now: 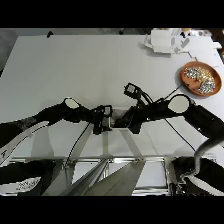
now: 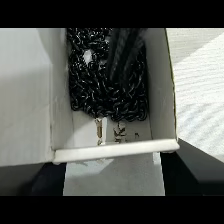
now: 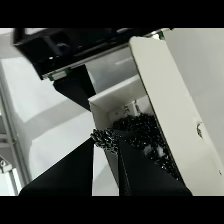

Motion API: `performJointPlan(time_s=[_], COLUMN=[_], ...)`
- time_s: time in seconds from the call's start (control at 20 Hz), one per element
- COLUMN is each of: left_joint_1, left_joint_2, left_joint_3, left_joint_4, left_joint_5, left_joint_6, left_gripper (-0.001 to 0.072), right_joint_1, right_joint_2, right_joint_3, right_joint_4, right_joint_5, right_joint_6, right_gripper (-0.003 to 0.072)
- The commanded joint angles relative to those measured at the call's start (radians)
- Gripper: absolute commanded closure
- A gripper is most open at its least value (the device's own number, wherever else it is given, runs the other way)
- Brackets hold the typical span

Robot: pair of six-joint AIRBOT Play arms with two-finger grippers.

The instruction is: Fold the box and place the chain.

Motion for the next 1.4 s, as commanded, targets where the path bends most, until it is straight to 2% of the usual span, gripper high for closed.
performJointPlan(time_s=[0.0,0.05,0.25,0.4,0.5,0.55,0.6,0.65,0.8,0.85,0.95,1.0,1.35], left_joint_1=[0.000,0.000,0.000,0.000,0.000,0.000,0.000,0.000,0.000,0.000,0.000,0.000,0.000], left_joint_2=[0.001,0.001,0.001,0.001,0.001,0.001,0.001,0.001,0.001,0.001,0.001,0.001,0.001], left_joint_3=[0.000,0.000,0.000,0.000,0.000,0.000,0.000,0.000,0.000,0.000,0.000,0.000,0.000], left_joint_4=[0.000,0.000,0.000,0.000,0.000,0.000,0.000,0.000,0.000,0.000,0.000,0.000,0.000], left_joint_5=[0.000,0.000,0.000,0.000,0.000,0.000,0.000,0.000,0.000,0.000,0.000,0.000,0.000], left_joint_6=[0.000,0.000,0.000,0.000,0.000,0.000,0.000,0.000,0.000,0.000,0.000,0.000,0.000], left_gripper=[0.0504,0.0504,0.0504,0.0504,0.0504,0.0504,0.0504,0.0504,0.0504,0.0504,0.0504,0.0504,0.0504], right_joint_1=[0.001,0.001,-0.017,-0.077,-0.130,-0.161,-0.200,-0.244,-0.379,-0.417,-0.483,-0.502,-0.513], right_joint_2=[-0.027,-0.016,0.043,0.049,0.049,0.049,0.045,0.035,-0.020,-0.044,-0.097,-0.124,-0.337], right_joint_3=[0.001,0.006,0.140,0.298,0.355,0.358,0.357,0.357,0.356,0.356,0.356,0.356,0.355], right_joint_4=[0.008,0.006,-0.138,-0.359,-0.534,-0.603,-0.663,-0.705,-0.732,-0.732,-0.724,-0.724,-0.725], right_joint_5=[-0.031,-0.029,0.068,0.179,0.202,0.197,0.197,0.197,0.196,0.193,0.172,0.158,0.119], right_joint_6=[0.023,0.024,0.130,0.328,0.433,0.451,0.463,0.492,0.592,0.617,0.648,0.677,0.705], right_gripper=[0.0519,0.0466,0.0460,0.0463,0.0471,0.0513,0.0608,0.0652,0.0642,0.0580,0.0320,0.0283,0.0285])
